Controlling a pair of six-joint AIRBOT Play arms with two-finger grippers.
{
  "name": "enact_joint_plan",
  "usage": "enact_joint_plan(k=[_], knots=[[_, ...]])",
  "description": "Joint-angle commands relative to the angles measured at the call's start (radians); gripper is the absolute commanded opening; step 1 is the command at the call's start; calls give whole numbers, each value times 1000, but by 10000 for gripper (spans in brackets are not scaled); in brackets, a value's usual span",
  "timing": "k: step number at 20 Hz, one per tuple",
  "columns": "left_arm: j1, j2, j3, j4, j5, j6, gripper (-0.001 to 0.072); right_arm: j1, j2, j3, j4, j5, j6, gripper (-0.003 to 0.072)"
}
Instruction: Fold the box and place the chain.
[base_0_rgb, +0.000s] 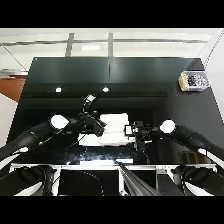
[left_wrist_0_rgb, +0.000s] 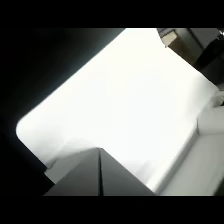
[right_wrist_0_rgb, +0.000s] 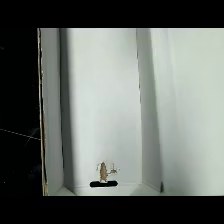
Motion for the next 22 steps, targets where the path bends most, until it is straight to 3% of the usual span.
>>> enact_joint_plan(k=[1,2,3,7,10,12,17,22], knots=[[77,69,41,167,-139,-4,235,0,0,0,2,-2,1,397],[110,98,45,218,-188,-9,537,0,1,0,2,-2,1,397],[147,128,45,272,-237,-13,709,0,0,0,2,-2,1,397],[296,213,43,539,-475,3,709,0,0,0,2,-2,1,398],[290,211,12,529,-618,272,709,0,0,0,2,-2,1,397],[243,211,-29,465,-564,435,709,0,0,0,2,-2,1,397],[73,210,-126,366,-205,546,710,0,0,0,2,-2,1,397],[-2,160,-132,222,-139,539,706,0,0,0,2,-2,1,397]])
